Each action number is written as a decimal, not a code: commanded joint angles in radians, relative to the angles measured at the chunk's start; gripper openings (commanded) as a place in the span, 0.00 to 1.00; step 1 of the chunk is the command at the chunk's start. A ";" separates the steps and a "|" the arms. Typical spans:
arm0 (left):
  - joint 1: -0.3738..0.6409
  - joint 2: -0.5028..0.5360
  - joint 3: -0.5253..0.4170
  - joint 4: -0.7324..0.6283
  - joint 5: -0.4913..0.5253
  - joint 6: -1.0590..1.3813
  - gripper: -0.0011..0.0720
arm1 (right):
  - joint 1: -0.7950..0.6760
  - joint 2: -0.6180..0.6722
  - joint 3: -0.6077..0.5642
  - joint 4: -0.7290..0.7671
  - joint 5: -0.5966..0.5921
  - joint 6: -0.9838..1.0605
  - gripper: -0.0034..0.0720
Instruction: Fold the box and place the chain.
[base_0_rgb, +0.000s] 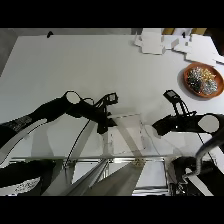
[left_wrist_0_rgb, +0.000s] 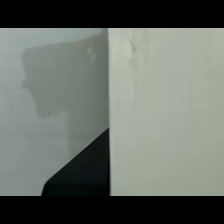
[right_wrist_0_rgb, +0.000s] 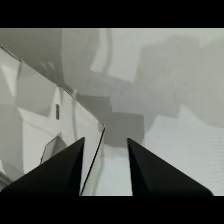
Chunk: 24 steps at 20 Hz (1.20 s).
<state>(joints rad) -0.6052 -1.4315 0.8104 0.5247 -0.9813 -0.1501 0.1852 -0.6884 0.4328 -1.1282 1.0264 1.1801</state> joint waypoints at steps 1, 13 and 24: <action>-0.074 0.000 0.088 0.171 0.084 -0.035 0.01 | 0.001 0.016 0.049 -0.004 0.014 0.000 0.50; -0.131 -0.072 0.106 0.136 0.274 0.090 0.01 | 0.000 0.033 0.124 -0.151 0.017 0.001 0.50; -0.132 -0.088 0.106 0.119 0.274 0.109 0.06 | 0.000 0.033 0.124 -0.159 0.029 0.000 0.49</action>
<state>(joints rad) -0.7368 -1.5181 0.9157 0.6449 -0.7044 -0.0448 0.1852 -0.6563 0.5560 -1.2842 1.0477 1.1801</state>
